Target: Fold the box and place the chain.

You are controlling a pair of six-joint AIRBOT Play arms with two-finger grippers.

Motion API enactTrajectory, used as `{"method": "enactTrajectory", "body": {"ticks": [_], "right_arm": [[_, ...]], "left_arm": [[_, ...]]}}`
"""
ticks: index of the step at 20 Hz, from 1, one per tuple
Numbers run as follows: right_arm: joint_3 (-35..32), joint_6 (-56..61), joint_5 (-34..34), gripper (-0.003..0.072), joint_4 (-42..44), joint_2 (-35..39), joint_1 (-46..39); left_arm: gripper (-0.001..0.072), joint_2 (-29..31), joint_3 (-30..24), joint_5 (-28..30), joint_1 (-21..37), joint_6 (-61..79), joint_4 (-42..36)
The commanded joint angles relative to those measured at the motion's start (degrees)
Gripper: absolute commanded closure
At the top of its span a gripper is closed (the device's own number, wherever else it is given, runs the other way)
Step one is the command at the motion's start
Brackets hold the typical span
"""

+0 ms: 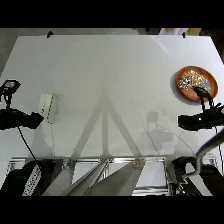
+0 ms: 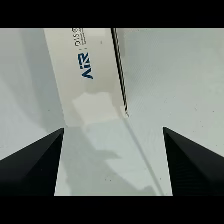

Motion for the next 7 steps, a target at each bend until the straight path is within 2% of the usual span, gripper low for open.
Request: {"method": "enactTrajectory", "body": {"ticks": [1, 7], "right_arm": [[0.04, 0.0, 0.0, 0.0671, 0.0, 0.04, -0.02], [0.04, 0.0, 0.0, 0.0671, 0.0, 0.04, -0.02]], "left_arm": [[0.0019, 0.66, -0.02, 0.94, -0.07, -0.98, -0.2], [0.0019, 0.63, -0.02, 2.75, -0.07, -0.98, -0.17]]}}
